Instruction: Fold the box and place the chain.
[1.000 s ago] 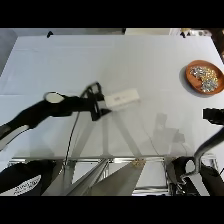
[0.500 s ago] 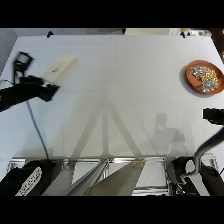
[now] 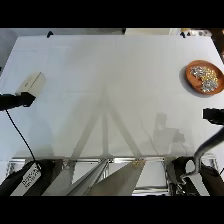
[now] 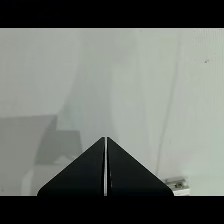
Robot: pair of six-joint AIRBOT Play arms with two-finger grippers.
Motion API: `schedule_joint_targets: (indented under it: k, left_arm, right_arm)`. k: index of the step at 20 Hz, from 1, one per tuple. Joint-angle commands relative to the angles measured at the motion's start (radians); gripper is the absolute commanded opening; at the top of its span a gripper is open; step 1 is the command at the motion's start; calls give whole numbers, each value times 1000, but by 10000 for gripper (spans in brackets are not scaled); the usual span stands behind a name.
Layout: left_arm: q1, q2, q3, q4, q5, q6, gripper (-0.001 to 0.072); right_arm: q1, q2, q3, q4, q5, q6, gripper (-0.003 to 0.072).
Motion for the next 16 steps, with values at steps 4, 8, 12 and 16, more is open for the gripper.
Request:
schedule_joint_targets:
  k: [4, 8, 12, 16]
  left_arm:
    - [29, -99, 0, 225, -72, -209, 159]
    - [29, -102, 0, 226, -120, -214, 359]
    - [29, -102, 0, 230, -163, -224, 601]
    - [28, -86, 0, 264, -173, -291, 663]
  right_arm:
    - [-1, 1, 0, 0, 0, 0, 21]
    - [-1, 1, 0, 0, 0, 0, 21]
    - [-1, 1, 0, 0, 0, 0, 21]
    - [-1, 1, 0, 0, 0, 0, 21]
